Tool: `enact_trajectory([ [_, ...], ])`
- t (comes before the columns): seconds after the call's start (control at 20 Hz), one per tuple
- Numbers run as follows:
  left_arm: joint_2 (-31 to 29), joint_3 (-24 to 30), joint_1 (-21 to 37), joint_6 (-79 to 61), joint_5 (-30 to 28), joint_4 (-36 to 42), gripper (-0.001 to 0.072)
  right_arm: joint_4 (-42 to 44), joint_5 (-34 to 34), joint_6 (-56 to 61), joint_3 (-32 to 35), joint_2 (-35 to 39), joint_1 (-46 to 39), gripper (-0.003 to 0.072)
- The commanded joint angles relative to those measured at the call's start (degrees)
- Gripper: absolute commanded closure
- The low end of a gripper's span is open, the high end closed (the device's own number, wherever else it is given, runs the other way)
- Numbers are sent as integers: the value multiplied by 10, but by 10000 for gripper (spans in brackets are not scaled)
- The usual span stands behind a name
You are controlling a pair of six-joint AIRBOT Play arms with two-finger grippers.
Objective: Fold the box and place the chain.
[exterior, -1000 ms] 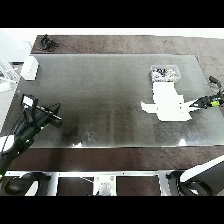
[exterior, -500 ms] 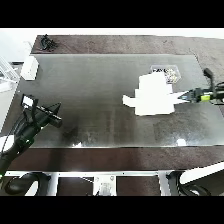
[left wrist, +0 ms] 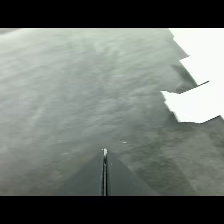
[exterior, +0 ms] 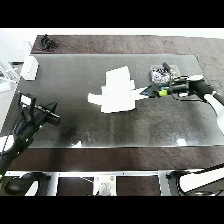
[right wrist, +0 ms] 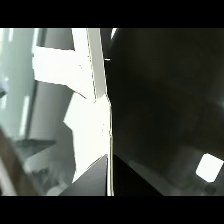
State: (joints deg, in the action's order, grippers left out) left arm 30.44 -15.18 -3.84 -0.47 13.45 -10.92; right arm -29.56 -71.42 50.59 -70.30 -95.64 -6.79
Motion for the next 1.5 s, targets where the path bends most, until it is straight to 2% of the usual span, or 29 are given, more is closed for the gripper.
enact_trajectory([
  [0.0,0,0,0,0,-25,0,688,-7,110,28,5,3,61,688],
  [0.15,0,0,0,0,-24,0,689,-11,138,28,5,-4,84,688],
  [0.35,0,0,0,0,-21,0,688,-16,138,28,5,-40,89,688],
  [0.4,0,0,0,0,-19,0,597,-16,138,28,5,-48,88,688],
  [0.45,0,0,0,0,-19,0,255,-16,139,27,5,-54,88,688],
  [0.5,0,0,0,0,-19,1,103,-16,139,18,5,-56,88,687],
  [0.8,0,-5,0,0,4,14,112,-16,140,8,0,-56,81,687],
  [0.95,39,-49,0,-4,32,32,111,-16,140,-3,-1,-56,81,687],
  [1.05,107,-101,0,-15,41,32,110,-16,139,-3,-6,-56,81,686],
  [1.35,352,-265,0,-26,123,32,110,-20,137,-14,-10,-56,82,686],
  [1.45,434,-331,0,9,173,18,111,-26,137,-14,-10,-56,82,686],
])
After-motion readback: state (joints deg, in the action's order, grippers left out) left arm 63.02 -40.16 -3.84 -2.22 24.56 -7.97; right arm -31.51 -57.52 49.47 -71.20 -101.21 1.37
